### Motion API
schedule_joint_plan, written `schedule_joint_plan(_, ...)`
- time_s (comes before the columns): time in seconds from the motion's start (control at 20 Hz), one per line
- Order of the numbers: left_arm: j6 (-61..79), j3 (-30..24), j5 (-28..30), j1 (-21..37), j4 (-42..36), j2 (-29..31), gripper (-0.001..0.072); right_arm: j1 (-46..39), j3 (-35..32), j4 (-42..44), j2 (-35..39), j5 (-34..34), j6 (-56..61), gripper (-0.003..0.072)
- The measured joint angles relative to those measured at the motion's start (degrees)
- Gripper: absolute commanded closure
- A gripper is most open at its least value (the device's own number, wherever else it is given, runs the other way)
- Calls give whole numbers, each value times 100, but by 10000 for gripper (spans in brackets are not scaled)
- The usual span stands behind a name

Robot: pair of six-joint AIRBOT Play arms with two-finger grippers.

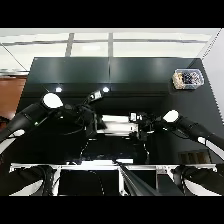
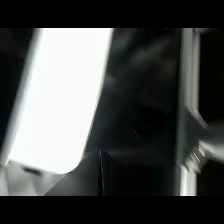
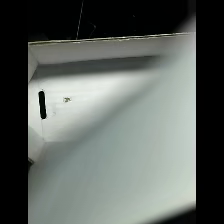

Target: Fold the box and place the chain.

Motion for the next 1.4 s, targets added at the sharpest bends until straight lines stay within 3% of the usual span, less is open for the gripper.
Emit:
schedule_joint_plan(0.25,450,-61,1742,-44,-481,-352,684,0,0,4,0,-2,7,619)
schedule_joint_plan(0.5,531,-61,2284,-55,-297,-940,683,0,0,2,0,-2,7,619)
schedule_joint_plan(0.8,544,44,2124,-55,-221,-1279,682,0,0,-2,0,0,2,620)
schedule_joint_plan(1.0,544,190,1694,-13,-46,-1329,684,0,0,-4,0,15,0,620)
schedule_joint_plan(1.4,-87,990,935,398,1209,-997,686,0,0,7,0,-11,17,620)
